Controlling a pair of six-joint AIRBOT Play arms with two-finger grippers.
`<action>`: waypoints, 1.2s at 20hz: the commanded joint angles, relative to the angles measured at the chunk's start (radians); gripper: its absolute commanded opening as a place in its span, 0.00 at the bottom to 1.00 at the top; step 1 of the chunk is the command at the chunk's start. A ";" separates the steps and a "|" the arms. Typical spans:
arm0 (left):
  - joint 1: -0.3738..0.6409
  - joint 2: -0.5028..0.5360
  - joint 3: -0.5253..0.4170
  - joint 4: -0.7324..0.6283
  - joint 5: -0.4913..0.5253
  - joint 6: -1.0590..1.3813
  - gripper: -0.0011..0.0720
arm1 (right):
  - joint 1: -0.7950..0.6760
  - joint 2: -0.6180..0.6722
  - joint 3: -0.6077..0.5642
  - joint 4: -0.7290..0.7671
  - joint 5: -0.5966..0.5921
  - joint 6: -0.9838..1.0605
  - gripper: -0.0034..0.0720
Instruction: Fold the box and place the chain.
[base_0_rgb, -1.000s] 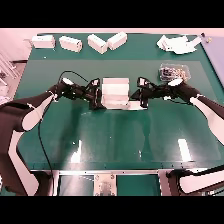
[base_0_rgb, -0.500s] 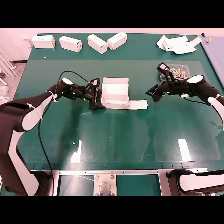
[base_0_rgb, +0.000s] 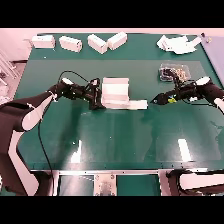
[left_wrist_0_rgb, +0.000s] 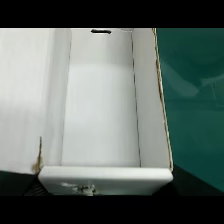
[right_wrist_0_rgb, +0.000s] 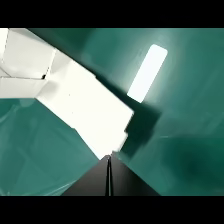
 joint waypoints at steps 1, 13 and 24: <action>-0.001 0.000 0.001 0.000 0.000 0.000 0.87 | -0.005 -0.010 -0.021 -0.037 0.023 0.051 0.06; -0.001 0.000 0.001 0.000 0.000 0.000 0.87 | 0.001 -0.155 -0.021 0.158 -0.072 0.050 0.06; -0.001 0.000 0.001 0.000 0.000 0.000 0.87 | 0.192 -0.159 0.081 0.232 -0.051 0.040 0.05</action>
